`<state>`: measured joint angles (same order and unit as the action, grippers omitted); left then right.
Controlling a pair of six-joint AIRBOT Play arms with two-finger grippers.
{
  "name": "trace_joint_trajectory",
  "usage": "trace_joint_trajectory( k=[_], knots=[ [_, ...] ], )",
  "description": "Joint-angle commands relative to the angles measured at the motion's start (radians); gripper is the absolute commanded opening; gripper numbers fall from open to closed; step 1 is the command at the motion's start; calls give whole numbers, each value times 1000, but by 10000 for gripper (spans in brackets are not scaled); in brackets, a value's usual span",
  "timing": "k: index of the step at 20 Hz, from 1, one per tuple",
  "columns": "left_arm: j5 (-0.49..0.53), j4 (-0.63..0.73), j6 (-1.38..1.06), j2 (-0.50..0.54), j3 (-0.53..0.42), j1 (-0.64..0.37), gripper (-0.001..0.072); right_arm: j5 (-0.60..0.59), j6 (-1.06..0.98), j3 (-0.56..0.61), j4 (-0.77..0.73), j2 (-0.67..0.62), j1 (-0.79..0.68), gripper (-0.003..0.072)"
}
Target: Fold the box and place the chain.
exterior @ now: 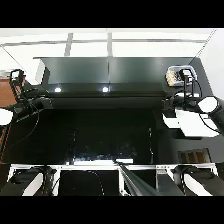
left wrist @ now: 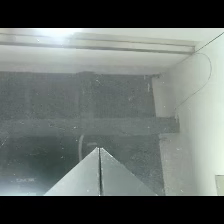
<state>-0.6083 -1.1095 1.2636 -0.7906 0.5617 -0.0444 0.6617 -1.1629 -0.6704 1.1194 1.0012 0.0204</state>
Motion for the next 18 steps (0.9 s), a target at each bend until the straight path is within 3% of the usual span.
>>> trace_joint_trajectory(
  k=[1, 14, 18],
  knots=[
    [0, 0, 0, 0, 0, -1, 31, 0, 0, -1, 0, 1, 0, 23],
    [3, 0, 0, 0, 0, -1, 31, 0, 0, -1, 0, 1, 0, 23],
    [37, 0, 0, 1, 0, -1, 30, -206, -1, -1, -124, 1, 0, 24]
  ],
)
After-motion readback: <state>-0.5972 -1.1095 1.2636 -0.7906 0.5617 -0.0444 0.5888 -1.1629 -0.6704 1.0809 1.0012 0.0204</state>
